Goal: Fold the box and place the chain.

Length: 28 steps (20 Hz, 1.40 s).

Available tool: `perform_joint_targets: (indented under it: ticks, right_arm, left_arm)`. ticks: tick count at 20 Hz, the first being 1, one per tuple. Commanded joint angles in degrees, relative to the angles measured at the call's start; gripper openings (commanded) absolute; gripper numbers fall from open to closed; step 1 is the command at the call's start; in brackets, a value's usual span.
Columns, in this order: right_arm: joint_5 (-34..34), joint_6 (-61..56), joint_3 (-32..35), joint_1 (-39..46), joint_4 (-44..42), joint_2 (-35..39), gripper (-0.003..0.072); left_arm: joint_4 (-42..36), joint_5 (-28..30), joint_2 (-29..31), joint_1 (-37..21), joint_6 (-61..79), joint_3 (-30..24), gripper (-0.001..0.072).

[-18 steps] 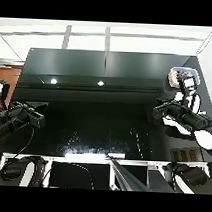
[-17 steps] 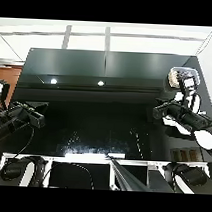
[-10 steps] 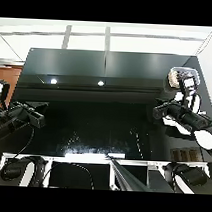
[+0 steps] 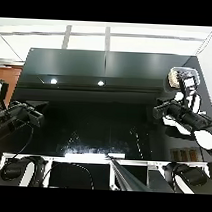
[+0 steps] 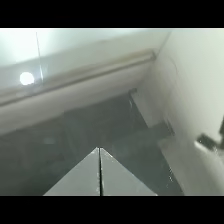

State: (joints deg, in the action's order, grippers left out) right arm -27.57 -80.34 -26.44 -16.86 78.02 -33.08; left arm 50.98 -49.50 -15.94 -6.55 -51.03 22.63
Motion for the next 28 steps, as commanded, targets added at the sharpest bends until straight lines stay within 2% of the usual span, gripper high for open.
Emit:
perform_joint_targets:
  ticks: [1,2,3,4,5,6,7,10,13,16,18,21,25,26,27,28]
  right_arm:
    - [7.50,-0.02,0.04,-0.04,0.02,-0.13,0.0020]
    - [11.17,0.02,0.04,-0.02,0.63,-0.52,0.0021]
    - [14.97,0.00,0.02,0.20,2.80,-1.44,0.0199]
    - [16.92,-0.17,0.00,1.33,3.45,-2.84,0.0598]
    - [16.11,-1.44,-0.35,3.80,3.50,-4.96,0.0720]
    - [12.92,-2.16,-1.11,7.30,3.52,-7.34,0.0720]
    - [8.76,-4.81,-2.34,12.28,4.15,-9.97,0.0720]
    - [-7.23,-24.83,-11.54,35.32,16.52,-17.86,0.0720]
    - [-20.57,-20.46,-22.08,56.98,19.19,-24.83,0.0720]
    - [-28.30,-6.78,-28.02,70.95,14.36,-31.69,0.0720]
    - [-32.96,6.05,-30.86,76.26,4.46,-37.09,0.0720]
    - [-45.40,20.70,-37.18,80.63,-10.84,-47.54,0.0720]
    - [-53.48,24.22,-44.57,80.46,-18.08,-56.85,0.0720]
    - [-54.97,24.24,-45.79,80.13,-20.02,-59.06,0.0710]
    - [-56.48,24.68,-46.64,79.58,-21.27,-60.94,0.0670]
    - [-57.59,25.83,-47.08,78.75,-21.35,-62.49,0.0670]
  left_arm:
    - [-2.95,10.12,-0.61,0.00,0.02,-0.37,0.0034]
    - [-3.82,14.38,-1.44,0.00,0.00,-0.48,0.0033]
    - [-4.87,18.18,-2.56,0.02,-0.04,-0.59,0.0035]
    - [-7.04,21.27,-4.31,0.02,-0.04,-0.57,0.0101]
    - [-9.55,22.82,-6.32,0.02,0.00,-0.55,0.0441]
    - [-11.45,22.95,-8.72,0.02,-0.15,-0.44,0.0710]
    - [-11.52,20.68,-10.71,0.04,-0.11,-0.04,0.0716]
    - [-11.13,12.24,-14.49,0.07,0.31,1.49,0.0716]
    - [-11.17,9.14,-14.73,0.07,0.24,1.60,0.0716]
    - [-11.19,5.97,-14.73,0.07,0.26,1.60,0.0715]
    - [-11.39,5.77,-14.73,0.07,0.26,1.60,0.0715]
    - [-11.47,5.68,-14.73,0.07,0.20,1.60,0.0715]
    - [-13.33,5.77,-14.73,0.07,0.09,1.60,0.0715]
    - [-14.01,5.75,-14.73,0.07,0.09,1.60,0.0715]
    - [-14.23,5.68,-14.73,0.07,0.00,1.60,0.0714]
    - [-14.36,5.64,-14.73,0.07,-0.07,1.60,0.0715]
